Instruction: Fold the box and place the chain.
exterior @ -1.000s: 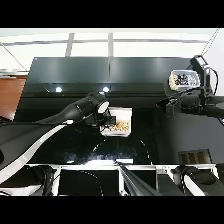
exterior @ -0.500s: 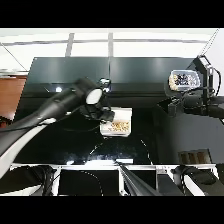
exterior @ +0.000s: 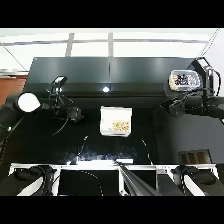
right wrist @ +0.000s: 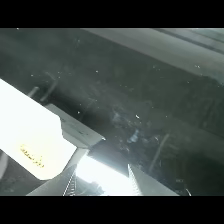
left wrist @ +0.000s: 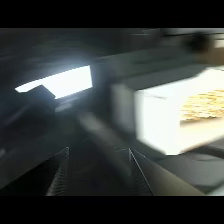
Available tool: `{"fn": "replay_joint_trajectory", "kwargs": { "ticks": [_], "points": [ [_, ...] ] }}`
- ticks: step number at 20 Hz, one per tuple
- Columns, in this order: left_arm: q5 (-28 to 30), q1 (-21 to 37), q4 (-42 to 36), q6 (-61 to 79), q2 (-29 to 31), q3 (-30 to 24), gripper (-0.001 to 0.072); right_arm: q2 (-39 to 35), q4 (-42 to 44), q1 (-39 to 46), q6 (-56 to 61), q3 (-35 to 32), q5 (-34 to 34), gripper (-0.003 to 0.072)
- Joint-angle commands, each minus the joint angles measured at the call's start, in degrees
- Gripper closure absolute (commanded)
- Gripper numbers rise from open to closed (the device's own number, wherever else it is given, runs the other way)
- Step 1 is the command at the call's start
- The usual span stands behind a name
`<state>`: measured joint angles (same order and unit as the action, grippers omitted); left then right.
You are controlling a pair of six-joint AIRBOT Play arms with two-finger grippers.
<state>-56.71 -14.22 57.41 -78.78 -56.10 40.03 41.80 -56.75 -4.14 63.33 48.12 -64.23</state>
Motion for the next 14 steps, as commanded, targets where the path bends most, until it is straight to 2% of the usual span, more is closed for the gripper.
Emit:
{"fn": "replay_joint_trajectory", "kwargs": {
  "ticks": [1, 2, 4, 5, 6, 8, 10, 12, 14],
  "points": [
    [2.95, 7.45, -34.67, 46.77, 0.04, -11.19, 0.0262, -0.04, -0.90, 0.02, 0.83, 0.07, -0.09, 0.0298],
    [1.25, 6.62, -34.01, 55.06, -1.38, -11.15, 0.0262, -0.04, -0.90, 0.02, 0.94, 0.07, -0.07, 0.0298],
    [2.32, 5.64, -29.18, 63.32, -3.52, -10.75, 0.0257, -0.04, -0.96, 0.02, 0.94, 0.07, -0.04, 0.0298],
    [3.34, 5.38, -28.46, 66.18, -4.46, -10.75, 0.0108, -0.04, -0.98, 0.02, 0.92, 0.07, -0.04, 0.0298],
    [4.26, 5.31, -28.33, 70.75, -5.33, -10.75, -0.0006, -0.04, -1.01, 0.02, 0.92, 0.07, -0.02, 0.0298],
    [3.96, 5.25, -26.91, 83.14, -6.03, -10.58, -0.0006, -0.04, -1.75, 0.02, 0.94, 0.07, 0.00, 0.0298],
    [3.85, 4.48, -22.03, 89.05, -6.05, -9.51, -0.0006, -0.04, -2.27, 0.02, 0.94, 0.07, 0.04, 0.0298],
    [5.01, 3.45, -21.22, 92.19, -7.34, -8.44, -0.0006, -0.04, -2.12, -0.02, 1.01, 0.07, 0.61, 0.0298],
    [3.65, 1.66, -21.20, 92.54, -10.40, -6.78, -0.0004, -0.04, -2.14, -0.02, 0.98, 0.07, 1.01, 0.0299]
  ]
}}
